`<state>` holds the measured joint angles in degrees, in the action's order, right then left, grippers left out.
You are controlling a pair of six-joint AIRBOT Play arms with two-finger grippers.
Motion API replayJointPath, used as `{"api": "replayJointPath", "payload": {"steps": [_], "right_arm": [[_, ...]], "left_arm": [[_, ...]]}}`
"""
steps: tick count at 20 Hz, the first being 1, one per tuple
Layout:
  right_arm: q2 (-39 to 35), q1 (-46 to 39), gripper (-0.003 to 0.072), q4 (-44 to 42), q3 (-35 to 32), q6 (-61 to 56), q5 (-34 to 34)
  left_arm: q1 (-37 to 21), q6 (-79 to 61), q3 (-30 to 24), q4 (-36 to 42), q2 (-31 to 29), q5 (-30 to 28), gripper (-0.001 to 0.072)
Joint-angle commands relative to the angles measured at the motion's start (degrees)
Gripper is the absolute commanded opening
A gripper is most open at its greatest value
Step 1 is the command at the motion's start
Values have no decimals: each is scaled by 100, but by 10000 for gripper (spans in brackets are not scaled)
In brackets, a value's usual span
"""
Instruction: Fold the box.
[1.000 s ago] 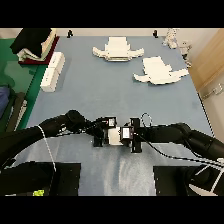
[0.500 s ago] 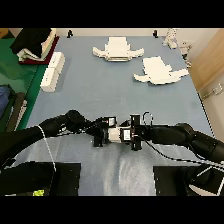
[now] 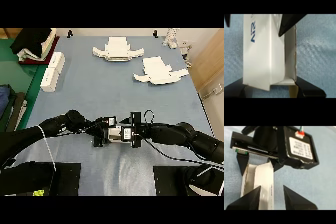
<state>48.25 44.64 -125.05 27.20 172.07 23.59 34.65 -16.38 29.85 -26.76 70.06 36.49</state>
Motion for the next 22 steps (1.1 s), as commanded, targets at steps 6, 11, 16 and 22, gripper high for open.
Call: {"api": "replayJointPath", "payload": {"steps": [6, 11, 16, 22], "right_arm": [[313, 31, 303, -31, -9, -221, 306], [352, 50, 302, -140, -9, -219, 452], [352, 50, 283, -140, -9, -219, 474], [345, 50, 319, -153, -7, -219, 476]], "left_arm": [[-2, -7, 4, -4, 2, 2, 458], [-2, -7, 4, -4, 2, 2, 458], [-2, -7, 4, -4, 2, 2, 459], [-2, -7, 4, -4, 2, 2, 459]]}}
